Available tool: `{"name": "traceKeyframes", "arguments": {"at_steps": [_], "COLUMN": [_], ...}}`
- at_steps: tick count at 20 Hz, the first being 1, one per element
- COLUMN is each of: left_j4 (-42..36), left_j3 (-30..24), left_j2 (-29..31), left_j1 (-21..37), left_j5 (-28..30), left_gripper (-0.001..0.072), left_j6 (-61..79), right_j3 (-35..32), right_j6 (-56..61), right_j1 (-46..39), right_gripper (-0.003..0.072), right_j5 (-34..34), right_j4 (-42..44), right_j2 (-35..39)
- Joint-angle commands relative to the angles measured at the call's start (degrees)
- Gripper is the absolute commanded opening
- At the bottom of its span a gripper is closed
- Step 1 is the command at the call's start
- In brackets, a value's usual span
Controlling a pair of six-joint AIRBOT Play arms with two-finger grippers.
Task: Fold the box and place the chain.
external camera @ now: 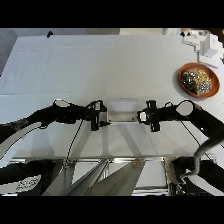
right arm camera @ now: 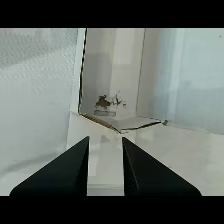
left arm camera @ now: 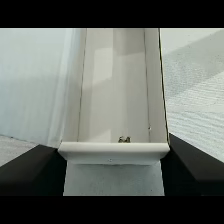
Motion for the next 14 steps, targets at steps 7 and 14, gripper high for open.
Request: {"name": "traceKeyframes", "arguments": {"at_steps": [7,14], "left_j4": [0.0,0.0], "left_j3": [0.0,0.0], "left_j2": [0.0,0.0], "left_j1": [0.0,0.0], "left_j5": [0.0,0.0], "left_gripper": [0.0132,0.0132], "left_j6": [0.0,0.0], "right_j3": [0.0,0.0], "right_j6": [-2.5,-2.4], "right_j1": [0.3,3.5], "right_gripper": [0.0166,0.0155], "right_j5": [-1.3,-3.8], "right_j4": [8.7,9.3], "right_j2": [-2.0,-2.0]}}
